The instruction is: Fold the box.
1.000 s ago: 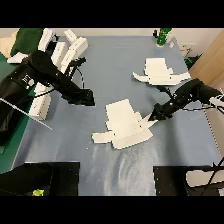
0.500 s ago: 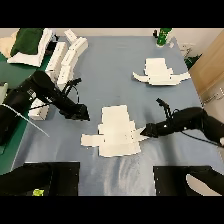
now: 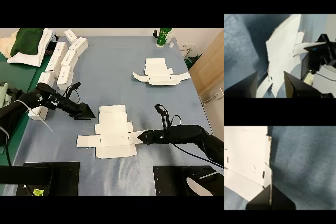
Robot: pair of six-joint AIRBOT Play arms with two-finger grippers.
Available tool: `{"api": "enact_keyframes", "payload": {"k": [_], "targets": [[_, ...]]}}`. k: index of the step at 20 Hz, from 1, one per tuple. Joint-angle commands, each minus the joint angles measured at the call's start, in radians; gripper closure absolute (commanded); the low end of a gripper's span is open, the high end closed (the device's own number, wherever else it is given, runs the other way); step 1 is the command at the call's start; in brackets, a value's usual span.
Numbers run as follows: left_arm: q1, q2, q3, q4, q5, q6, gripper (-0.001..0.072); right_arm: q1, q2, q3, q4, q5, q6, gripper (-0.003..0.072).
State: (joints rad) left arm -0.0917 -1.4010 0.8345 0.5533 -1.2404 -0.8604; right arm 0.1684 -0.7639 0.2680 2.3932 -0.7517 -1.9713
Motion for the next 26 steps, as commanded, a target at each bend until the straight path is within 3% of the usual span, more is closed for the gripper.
{"api": "enact_keyframes", "payload": {"k": [1, 8, 11, 13, 15, 16, 17, 21, 22, 23, 24, 25, 26], "targets": [[0.002, -0.134, 0.043, -0.098, -0.001, 0.113, 0.0230, 0.026, 0.010, -0.005, -0.003, 0.032, 0.006, 0.0686], [-0.105, -0.309, 0.228, -0.097, -0.045, 0.158, 0.0231, 0.026, 0.010, -0.005, -0.004, 0.028, 0.009, 0.0686], [-0.159, -0.353, 0.274, -0.091, -0.136, 0.189, 0.0233, 0.026, 0.010, -0.005, -0.004, 0.028, 0.009, 0.0686], [-0.175, -0.360, 0.280, -0.071, -0.192, 0.209, 0.0397, 0.026, 0.010, -0.005, -0.005, 0.027, 0.009, 0.0686], [-0.175, -0.360, 0.280, -0.051, -0.217, 0.219, 0.0448, 0.026, 0.010, -0.005, -0.004, 0.028, 0.008, 0.0686], [-0.175, -0.360, 0.280, -0.048, -0.230, 0.233, 0.0611, 0.026, 0.010, -0.005, -0.004, 0.028, 0.008, 0.0686], [-0.175, -0.360, 0.280, -0.048, -0.243, 0.250, 0.0664, 0.026, 0.010, -0.005, -0.004, 0.028, 0.008, 0.0686], [-0.175, -0.360, 0.285, -0.049, -0.253, 0.270, 0.0692, 0.026, 0.010, -0.005, -0.004, 0.028, 0.008, 0.0685], [-0.175, -0.360, 0.293, -0.049, -0.254, 0.270, 0.0692, 0.026, 0.010, -0.005, -0.006, 0.029, 0.008, 0.0665], [-0.175, -0.359, 0.303, -0.050, -0.260, 0.269, 0.0692, 0.026, 0.010, -0.005, -0.011, 0.034, 0.008, 0.0589], [-0.175, -0.359, 0.310, -0.058, -0.266, 0.266, 0.0692, 0.026, 0.011, -0.002, -0.034, 0.047, 0.007, 0.0443], [-0.175, -0.359, 0.314, -0.066, -0.275, 0.266, 0.0692, 0.024, 0.011, 0.011, -0.084, 0.049, 0.008, 0.0385], [-0.176, -0.359, 0.320, -0.076, -0.276, 0.286, 0.0692, 0.022, 0.011, 0.036, -0.182, 0.053, 0.009, 0.0385]]}}
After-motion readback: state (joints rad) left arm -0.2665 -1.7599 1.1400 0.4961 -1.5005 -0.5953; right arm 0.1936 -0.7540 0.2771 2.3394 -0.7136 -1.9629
